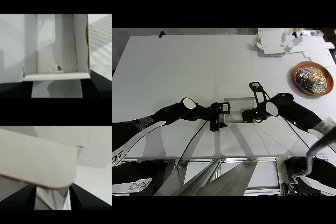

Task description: Fold the box and place the chain.

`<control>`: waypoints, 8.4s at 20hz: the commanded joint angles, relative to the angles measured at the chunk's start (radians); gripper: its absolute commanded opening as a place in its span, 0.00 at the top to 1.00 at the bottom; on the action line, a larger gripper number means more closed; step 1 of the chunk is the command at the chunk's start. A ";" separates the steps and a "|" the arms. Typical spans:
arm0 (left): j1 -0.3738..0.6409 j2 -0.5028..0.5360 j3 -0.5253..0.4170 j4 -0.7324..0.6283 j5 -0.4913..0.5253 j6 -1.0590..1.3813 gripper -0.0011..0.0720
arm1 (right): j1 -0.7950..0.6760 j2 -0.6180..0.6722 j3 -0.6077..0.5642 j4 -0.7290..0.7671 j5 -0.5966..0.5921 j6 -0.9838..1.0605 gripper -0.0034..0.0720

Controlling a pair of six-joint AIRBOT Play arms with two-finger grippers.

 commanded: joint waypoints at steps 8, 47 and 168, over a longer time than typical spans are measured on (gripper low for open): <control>0.000 0.001 0.000 0.000 0.000 0.000 0.61 | 0.048 -0.148 0.130 -0.124 0.203 0.101 0.57; 0.000 0.002 0.000 0.000 0.000 0.000 0.61 | 0.051 -0.158 0.064 -0.110 0.083 0.202 0.93; 0.000 0.002 0.000 0.000 0.000 0.000 0.61 | 0.004 0.157 0.126 0.332 0.045 -0.578 0.93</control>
